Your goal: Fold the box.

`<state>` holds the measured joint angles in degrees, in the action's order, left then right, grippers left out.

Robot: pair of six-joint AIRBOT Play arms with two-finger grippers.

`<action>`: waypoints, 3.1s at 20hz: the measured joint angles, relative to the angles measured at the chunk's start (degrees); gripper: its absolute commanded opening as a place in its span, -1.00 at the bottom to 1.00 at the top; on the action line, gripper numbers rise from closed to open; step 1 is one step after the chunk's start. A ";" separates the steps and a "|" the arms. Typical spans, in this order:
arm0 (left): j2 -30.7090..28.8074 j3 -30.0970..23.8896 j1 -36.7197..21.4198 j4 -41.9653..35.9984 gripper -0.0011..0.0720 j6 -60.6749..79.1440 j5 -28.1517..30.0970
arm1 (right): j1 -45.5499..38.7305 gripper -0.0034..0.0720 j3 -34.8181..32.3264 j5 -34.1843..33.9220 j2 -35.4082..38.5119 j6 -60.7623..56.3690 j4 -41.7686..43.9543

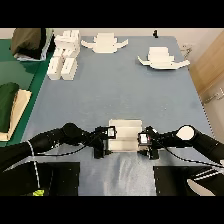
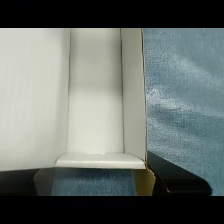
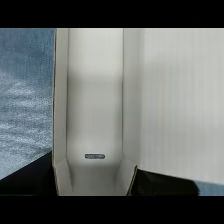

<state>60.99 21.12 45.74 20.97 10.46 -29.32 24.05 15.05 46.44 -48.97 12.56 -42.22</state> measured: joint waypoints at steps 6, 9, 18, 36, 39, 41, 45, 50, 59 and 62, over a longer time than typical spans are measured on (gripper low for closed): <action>0.00 0.00 0.00 0.04 0.90 0.00 -0.09 | 0.00 0.31 0.00 0.02 0.00 -0.02 0.00; 0.00 0.00 0.00 0.04 0.90 0.02 -0.11 | 0.00 0.31 0.00 0.02 0.00 -0.02 0.00; 0.07 0.00 1.88 1.92 0.43 -0.83 0.98 | 0.00 0.31 -0.02 0.07 0.00 -0.09 0.00; 0.07 -0.07 2.47 3.04 0.43 -2.40 2.47 | 0.00 0.31 0.00 0.02 0.00 -0.02 -0.02; 0.07 -0.07 2.47 3.04 0.43 -2.47 2.56 | 0.00 0.31 0.00 0.02 0.00 -0.02 -0.02; 0.07 -0.07 2.47 3.06 0.43 -2.47 2.62 | 0.00 0.32 -0.02 0.00 0.02 -0.02 -0.02; 0.07 -0.07 2.47 3.04 0.43 -2.54 2.62 | 0.00 1.00 0.15 0.33 0.04 1.36 -0.66; 0.07 -0.07 2.47 3.19 0.43 -2.34 2.40 | -0.04 1.00 1.68 5.68 0.35 0.55 -1.70; 0.09 -0.07 2.54 2.97 0.43 -2.56 2.80 | -0.13 0.99 4.70 11.63 10.21 -18.93 -17.40; 0.09 -0.07 2.54 2.99 0.43 -2.54 2.78 | -0.13 0.99 4.92 11.74 13.75 -23.54 -20.63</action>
<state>61.08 21.06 48.27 23.97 7.92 -26.55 23.92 19.97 58.17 -35.22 -10.98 -62.85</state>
